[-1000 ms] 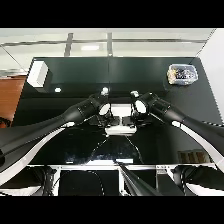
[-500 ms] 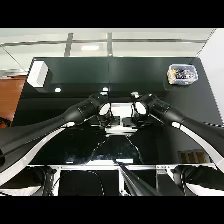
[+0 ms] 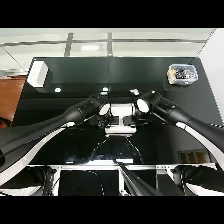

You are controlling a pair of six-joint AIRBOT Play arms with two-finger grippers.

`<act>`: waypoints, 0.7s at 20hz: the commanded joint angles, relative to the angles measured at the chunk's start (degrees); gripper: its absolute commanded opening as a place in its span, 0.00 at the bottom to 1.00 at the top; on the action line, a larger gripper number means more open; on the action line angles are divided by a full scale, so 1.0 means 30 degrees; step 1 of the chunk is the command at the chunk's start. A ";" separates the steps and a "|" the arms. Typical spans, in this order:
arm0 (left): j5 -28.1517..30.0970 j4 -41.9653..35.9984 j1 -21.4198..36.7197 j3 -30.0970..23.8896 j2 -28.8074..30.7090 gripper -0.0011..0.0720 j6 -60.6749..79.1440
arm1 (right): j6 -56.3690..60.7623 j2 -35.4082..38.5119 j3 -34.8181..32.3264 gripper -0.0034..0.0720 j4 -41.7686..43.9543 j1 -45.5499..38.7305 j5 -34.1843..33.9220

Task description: Fold the box and place the chain.

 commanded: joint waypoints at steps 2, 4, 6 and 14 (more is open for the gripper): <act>0.0015 0.0007 0.0000 0.0015 0.0000 0.05 -0.0022 | -0.2142 0.3045 0.1902 0.44 -0.0291 -0.0809 0.2557; 0.0015 0.0007 0.0000 0.0015 0.0000 0.05 -0.0022 | -0.2586 0.4787 0.2565 0.44 -0.1734 -0.1909 0.2127; 0.0015 0.0007 0.0000 0.0015 0.0000 0.05 -0.0022 | -0.2565 0.5639 0.2543 0.44 -0.5836 -0.3330 0.0969; 0.0022 0.0073 0.0000 0.0015 0.0000 0.05 -0.0022 | -0.1501 0.0561 0.1559 1.00 -0.6994 -1.1934 -0.8677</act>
